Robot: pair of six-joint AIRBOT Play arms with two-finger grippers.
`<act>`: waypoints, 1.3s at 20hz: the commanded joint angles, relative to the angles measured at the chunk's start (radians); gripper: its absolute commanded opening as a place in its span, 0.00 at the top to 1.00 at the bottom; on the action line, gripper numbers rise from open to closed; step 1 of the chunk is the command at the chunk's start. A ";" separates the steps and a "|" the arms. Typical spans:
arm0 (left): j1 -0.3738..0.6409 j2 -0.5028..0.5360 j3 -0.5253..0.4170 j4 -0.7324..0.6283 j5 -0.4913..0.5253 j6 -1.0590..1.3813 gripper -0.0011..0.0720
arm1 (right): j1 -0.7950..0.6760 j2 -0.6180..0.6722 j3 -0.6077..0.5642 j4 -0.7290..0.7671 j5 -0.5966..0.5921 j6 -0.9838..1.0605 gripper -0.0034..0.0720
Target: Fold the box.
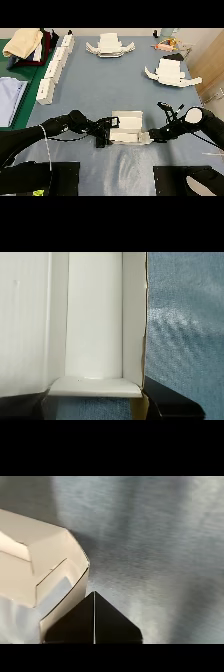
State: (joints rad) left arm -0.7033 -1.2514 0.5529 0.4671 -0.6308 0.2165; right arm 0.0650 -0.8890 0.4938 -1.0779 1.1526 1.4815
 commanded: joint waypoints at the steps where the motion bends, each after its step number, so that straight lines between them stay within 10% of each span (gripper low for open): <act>1: -0.001 0.000 0.000 0.000 0.000 0.000 0.42 | 0.000 0.006 0.003 0.061 0.023 -0.048 0.93; 3: -0.001 0.000 0.000 0.000 0.000 0.000 0.42 | 0.000 0.007 0.014 0.063 0.013 -0.098 0.58; 4: -0.001 0.000 0.000 0.000 0.000 0.000 0.42 | -0.001 0.007 0.021 0.063 0.013 -0.114 0.56; 17: -0.001 0.000 0.000 0.000 0.000 0.000 0.42 | 0.000 0.005 0.055 0.257 0.016 -0.226 0.56; 26: -0.001 0.000 0.000 0.000 0.000 0.000 0.42 | 0.239 -0.031 0.062 -0.010 -0.166 0.042 0.56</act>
State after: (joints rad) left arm -0.7033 -1.2514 0.5529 0.4671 -0.6308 0.2165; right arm 0.2173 -0.9142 0.5488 -0.9791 1.0649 1.3895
